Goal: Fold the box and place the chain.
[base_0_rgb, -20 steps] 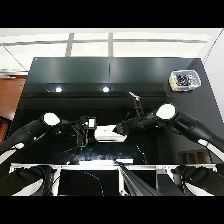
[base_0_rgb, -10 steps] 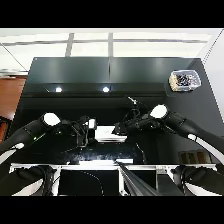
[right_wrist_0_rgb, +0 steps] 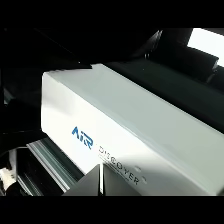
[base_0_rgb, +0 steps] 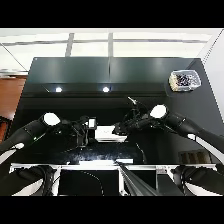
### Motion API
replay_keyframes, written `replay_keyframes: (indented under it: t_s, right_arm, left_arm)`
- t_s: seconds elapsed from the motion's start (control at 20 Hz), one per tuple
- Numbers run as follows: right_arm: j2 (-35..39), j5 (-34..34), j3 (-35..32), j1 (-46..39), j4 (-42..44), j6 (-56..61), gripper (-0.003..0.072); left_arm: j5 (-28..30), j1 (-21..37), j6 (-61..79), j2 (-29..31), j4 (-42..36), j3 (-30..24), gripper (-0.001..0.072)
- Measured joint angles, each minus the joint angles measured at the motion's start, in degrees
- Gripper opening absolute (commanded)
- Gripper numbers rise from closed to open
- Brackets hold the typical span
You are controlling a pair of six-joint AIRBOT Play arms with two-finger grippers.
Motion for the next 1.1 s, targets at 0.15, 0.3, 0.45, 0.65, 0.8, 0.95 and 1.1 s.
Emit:
replay_keyframes:
  t_s: [0.15,0.3,0.45,0.65,0.8,0.95,1.1]
  right_arm:
    - [3.4,2.0,0.9,-4.0,-0.6,-0.2,0.0042]
    - [9.6,4.2,1.4,-11.3,-0.1,-0.3,0.0042]
    - [15.2,6.2,1.6,-19.1,-0.5,-0.3,0.0042]
    - [18.9,8.6,1.6,-25.9,-1.5,-0.3,0.0042]
    - [19.7,9.1,1.6,-27.7,-2.4,-0.4,0.0042]
    - [20.0,8.2,1.6,-28.3,-3.1,-0.5,0.0042]
    - [20.1,7.3,1.6,-28.6,-3.4,-0.8,0.0042]
  left_arm:
    - [-0.1,0.0,0.0,0.0,0.1,0.0,0.0557]
    - [-0.2,0.0,0.0,0.0,0.2,0.0,0.0608]
    - [-0.5,0.0,-1.2,0.3,0.4,0.0,0.0714]
    - [-0.7,0.0,-7.1,3.0,2.2,0.1,0.0715]
    - [-2.4,0.0,-14.5,7.2,6.3,0.3,0.0715]
    - [-6.3,-0.4,-20.6,10.7,8.8,1.6,0.0715]
    - [-8.7,-2.0,-25.0,12.0,9.9,3.8,0.0715]
